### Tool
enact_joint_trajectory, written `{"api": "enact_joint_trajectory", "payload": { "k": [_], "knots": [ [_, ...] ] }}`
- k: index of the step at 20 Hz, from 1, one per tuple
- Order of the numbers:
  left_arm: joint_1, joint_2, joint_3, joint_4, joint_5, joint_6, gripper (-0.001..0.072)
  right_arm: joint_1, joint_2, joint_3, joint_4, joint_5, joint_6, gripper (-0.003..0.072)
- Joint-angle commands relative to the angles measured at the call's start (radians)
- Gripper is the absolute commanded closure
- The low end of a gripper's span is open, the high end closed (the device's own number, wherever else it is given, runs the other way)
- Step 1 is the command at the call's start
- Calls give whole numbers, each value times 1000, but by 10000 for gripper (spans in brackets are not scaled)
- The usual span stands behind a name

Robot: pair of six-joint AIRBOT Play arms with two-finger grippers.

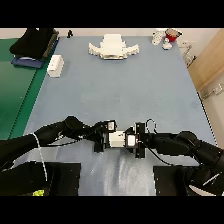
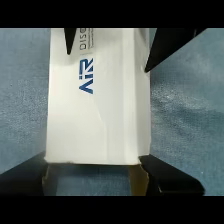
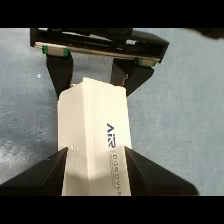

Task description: Fold the box.

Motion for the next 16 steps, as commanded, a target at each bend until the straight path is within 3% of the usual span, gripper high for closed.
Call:
{"api": "enact_joint_trajectory", "payload": {
  "k": [1,16],
  "knots": [
    [0,0,0,1,-6,3,183,3,3,0,-21,29,-4,143],
    [0,0,0,1,-5,3,183,7,61,0,-9,64,-4,143]
  ]
}}
